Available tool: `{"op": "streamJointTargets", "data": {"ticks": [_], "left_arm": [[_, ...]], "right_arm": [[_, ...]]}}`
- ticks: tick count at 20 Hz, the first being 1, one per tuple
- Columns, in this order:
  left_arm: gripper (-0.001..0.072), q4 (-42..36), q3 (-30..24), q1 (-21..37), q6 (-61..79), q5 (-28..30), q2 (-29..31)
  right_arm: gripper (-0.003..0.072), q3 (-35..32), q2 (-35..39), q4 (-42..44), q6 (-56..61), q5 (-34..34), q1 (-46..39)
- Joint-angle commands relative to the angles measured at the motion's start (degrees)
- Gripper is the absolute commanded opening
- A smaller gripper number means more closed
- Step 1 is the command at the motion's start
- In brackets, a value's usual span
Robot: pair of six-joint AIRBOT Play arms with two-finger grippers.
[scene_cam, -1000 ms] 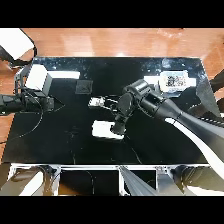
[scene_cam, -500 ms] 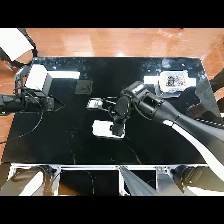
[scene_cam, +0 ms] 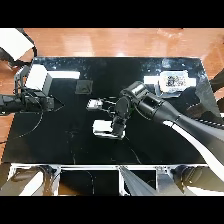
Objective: Fold the box and place the chain.
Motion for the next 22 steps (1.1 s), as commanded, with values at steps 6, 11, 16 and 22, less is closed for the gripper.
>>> {"op": "streamJointTargets", "data": {"ticks": [6, 11, 16, 22], "left_arm": [[0.0624, 0.02, -0.04, 0.07, 0.02, 0.11, -0.02], [0.0623, 0.02, -0.04, 0.07, 0.02, 0.11, -0.02], [0.0624, 0.02, -0.04, 0.07, 0.02, 0.09, -0.02], [0.0624, 0.02, -0.04, 0.07, 0.02, 0.04, -0.02]], "right_arm": [[0.0239, -0.02, -0.04, -0.07, -0.02, -0.37, 0.04], [0.024, -0.04, -0.2, 0.2, -0.02, -0.37, 0.04], [0.0288, -0.04, -2.23, 1.73, 0.0, -0.83, 0.76], [0.0287, -0.02, 0.7, 1.88, 4.5, -1.05, 0.07]]}}
